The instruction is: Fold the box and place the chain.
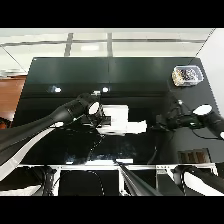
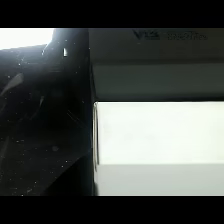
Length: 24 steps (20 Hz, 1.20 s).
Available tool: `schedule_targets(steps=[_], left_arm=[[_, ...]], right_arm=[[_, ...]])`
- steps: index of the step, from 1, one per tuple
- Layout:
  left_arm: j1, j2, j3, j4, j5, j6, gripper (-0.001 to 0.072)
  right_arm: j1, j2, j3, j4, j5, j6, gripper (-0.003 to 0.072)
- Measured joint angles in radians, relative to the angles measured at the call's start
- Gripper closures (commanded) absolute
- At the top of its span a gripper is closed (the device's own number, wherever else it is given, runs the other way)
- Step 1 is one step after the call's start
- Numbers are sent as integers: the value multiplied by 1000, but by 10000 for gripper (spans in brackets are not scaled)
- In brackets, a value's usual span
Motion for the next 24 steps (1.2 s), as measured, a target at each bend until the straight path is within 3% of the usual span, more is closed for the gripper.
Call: schedule_targets(steps=[4, 5, 6, 7, 12, 13, 15, 18, 19, 24], left_arm=[[0, 0, 0, 0, 0, 0, 683], [0, 0, 0, 0, -1, 0, 683], [0, 0, 0, 0, -1, 0, 684], [0, 0, 0, 0, -1, 0, 683], [0, 0, 0, 0, -2, 0, 683], [0, 0, 0, 0, -2, 0, 683], [0, 0, 0, 0, -2, 0, 683], [0, 0, 0, 0, -2, 0, 683], [0, 0, 0, 0, -2, 0, 683], [0, 0, 0, 0, -1, 0, 683]], right_arm=[[140, -79, 11, 145, -50, -66, 663], [158, -88, 23, 162, -50, -82, 516], [170, -94, 36, 173, -40, -95, 243], [178, -98, 53, 184, -20, -109, 169], [208, -108, 132, 216, 106, -181, 171], [216, -108, 140, 218, 118, -188, 218], [239, -109, 155, 222, 133, -194, 218], [279, -110, 188, 222, 133, -183, 221], [296, -110, 204, 212, 126, -163, 315], [386, -110, 290, 73, 79, 7, 327]])
